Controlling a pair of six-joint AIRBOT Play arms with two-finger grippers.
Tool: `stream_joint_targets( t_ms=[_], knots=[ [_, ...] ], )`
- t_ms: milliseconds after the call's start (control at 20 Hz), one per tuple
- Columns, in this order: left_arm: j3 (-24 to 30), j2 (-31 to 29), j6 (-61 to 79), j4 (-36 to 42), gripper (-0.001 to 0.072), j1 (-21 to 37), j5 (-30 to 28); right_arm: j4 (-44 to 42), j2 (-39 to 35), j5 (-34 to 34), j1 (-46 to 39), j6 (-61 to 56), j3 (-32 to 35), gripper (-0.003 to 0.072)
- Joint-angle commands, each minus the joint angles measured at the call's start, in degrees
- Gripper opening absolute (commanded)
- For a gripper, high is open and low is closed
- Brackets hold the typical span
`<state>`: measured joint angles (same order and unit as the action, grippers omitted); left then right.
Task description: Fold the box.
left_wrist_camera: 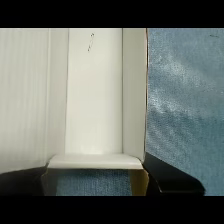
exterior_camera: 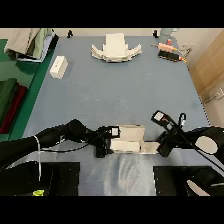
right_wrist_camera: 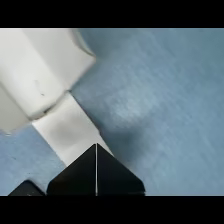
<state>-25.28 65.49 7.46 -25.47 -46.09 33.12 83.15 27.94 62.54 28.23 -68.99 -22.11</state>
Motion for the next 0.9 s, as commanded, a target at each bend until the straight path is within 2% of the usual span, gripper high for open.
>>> stream_joint_targets(
  t_ms=[0,100,300,550,700,850],
  knots=[
    [-0.02,0.0,0.02,-0.02,0.0468,0.0,0.0,23.02,-1.03,8.7,-0.96,-30.49,-2.82,0.0005],
    [-0.02,0.0,0.02,-0.02,0.0468,0.0,-0.02,22.91,0.13,10.14,-4.07,-36.02,-2.93,0.0005],
    [-0.02,0.0,0.02,-0.02,0.0468,0.0,-0.02,13.88,7.3,10.05,-11.37,-36.83,-2.91,0.0005],
    [-0.02,0.0,0.02,-0.02,0.0468,0.0,-0.02,-3.34,18.29,6.75,-12.83,-25.9,-2.93,0.0004],
    [-0.02,0.0,0.02,-0.02,0.0468,0.0,-0.02,-15.56,18.84,5.99,-12.79,-19.8,-2.95,0.0004],
    [-0.02,0.0,0.02,-0.02,0.0468,0.0,-0.02,-19.12,16.41,6.08,-12.79,-19.23,-2.95,0.0004]
  ],
)
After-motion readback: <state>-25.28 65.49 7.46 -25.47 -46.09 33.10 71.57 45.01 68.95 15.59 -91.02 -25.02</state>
